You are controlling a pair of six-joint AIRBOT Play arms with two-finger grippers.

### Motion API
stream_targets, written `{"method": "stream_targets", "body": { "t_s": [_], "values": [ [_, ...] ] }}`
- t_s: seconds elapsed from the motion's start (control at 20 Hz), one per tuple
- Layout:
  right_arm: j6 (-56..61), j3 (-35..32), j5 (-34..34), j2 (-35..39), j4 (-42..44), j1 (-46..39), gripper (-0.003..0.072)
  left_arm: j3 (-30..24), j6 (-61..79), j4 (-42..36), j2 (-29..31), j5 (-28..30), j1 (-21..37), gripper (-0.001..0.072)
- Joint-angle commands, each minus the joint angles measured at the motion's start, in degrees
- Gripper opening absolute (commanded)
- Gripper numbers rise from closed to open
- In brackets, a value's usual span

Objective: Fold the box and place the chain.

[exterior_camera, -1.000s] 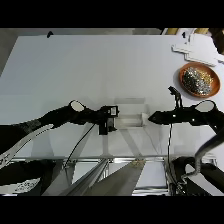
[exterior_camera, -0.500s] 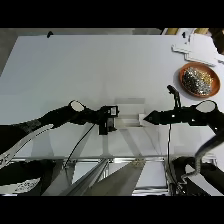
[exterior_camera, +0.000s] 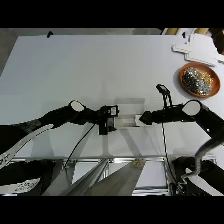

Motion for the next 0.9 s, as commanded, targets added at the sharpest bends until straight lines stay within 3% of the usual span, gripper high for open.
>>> {"method": "stream_targets", "body": {
  "t_s": [0.0, 0.85],
  "values": [
    [13.8, 2.1, -2.4, -0.3, -9.0, 4.6, 0.0403, 0.0, 0.0, 0.0, 0.0, -0.1, 0.0, 0.0141],
    [43.0, 13.5, 4.7, -12.3, -30.5, 21.0, 0.0402, 0.0, 0.0, 0.0, 0.0, 0.0, 0.0, 0.0141]
  ]
}}
